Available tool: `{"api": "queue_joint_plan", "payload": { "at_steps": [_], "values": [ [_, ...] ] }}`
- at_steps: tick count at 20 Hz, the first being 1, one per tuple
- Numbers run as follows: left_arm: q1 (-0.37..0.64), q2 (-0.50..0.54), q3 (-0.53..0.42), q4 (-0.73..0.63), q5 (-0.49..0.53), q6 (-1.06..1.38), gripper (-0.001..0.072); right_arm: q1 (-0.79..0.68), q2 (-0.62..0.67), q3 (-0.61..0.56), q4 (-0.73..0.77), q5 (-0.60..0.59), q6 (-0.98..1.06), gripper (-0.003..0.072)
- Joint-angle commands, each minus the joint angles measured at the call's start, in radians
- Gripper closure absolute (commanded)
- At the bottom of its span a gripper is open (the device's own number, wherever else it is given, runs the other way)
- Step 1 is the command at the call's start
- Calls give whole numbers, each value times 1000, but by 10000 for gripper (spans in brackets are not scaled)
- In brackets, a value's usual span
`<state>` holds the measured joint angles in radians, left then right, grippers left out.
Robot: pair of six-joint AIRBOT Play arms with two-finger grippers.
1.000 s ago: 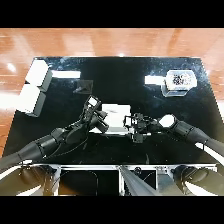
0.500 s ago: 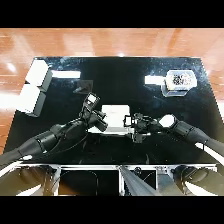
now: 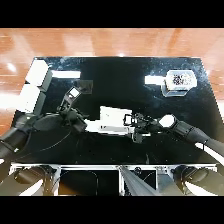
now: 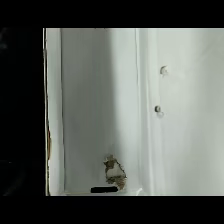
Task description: Fold the box and place the chain.
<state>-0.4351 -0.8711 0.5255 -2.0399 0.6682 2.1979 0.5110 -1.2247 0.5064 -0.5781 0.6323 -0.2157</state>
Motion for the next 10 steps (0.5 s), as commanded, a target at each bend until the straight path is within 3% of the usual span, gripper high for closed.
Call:
{"api": "queue_joint_plan", "payload": {
  "at_steps": [1,5,7,9,10],
  "values": [
    [120,47,1,71,281,108,687,0,0,0,2,2,42,97],
    [135,47,1,45,422,170,687,0,0,0,1,-1,66,95],
    [127,47,1,38,429,170,687,0,0,0,-7,0,62,94],
    [127,47,1,34,428,170,687,1,0,0,-21,0,45,18],
    [127,47,1,20,431,170,688,6,0,0,-30,-2,42,19]
  ]
}}
